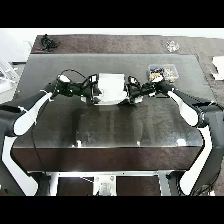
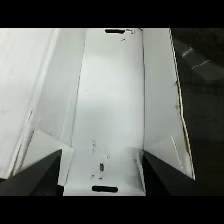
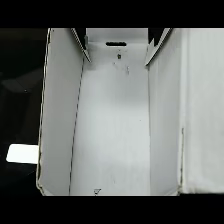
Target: Fold the box and place the chain.
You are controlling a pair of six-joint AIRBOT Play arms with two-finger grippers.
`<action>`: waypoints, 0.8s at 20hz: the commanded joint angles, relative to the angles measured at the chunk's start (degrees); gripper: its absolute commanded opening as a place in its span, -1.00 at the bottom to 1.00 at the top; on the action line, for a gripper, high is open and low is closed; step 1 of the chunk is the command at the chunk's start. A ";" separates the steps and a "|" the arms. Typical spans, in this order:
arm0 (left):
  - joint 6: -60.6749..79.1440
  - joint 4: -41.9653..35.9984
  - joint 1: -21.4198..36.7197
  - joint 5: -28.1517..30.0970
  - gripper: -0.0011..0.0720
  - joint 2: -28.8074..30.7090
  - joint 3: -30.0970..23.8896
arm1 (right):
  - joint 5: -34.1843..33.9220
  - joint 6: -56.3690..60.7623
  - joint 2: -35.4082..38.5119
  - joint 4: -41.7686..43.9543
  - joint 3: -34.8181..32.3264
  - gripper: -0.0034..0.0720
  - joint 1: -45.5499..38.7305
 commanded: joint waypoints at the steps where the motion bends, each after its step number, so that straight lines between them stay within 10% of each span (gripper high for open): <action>1: 0.55 -0.02 -0.04 0.59 0.74 -0.07 -0.33 | -0.11 0.07 -0.02 0.11 0.00 0.66 0.02; 3: 2.10 0.00 -0.04 0.94 0.04 -0.07 -0.33 | -0.09 0.07 -0.02 0.11 0.00 0.66 0.02; 6: 2.01 0.13 0.24 2.16 -0.01 -0.07 -0.31 | -0.11 0.04 -0.02 0.11 0.00 0.66 0.02; 7: 2.05 0.50 0.57 1.97 -0.61 -0.02 -0.31 | -0.09 0.07 -0.02 0.11 0.00 0.66 0.02; 16: 3.45 -3.74 7.52 -7.54 -0.92 2.32 0.02 | -0.09 0.07 -0.02 0.11 0.00 0.66 0.02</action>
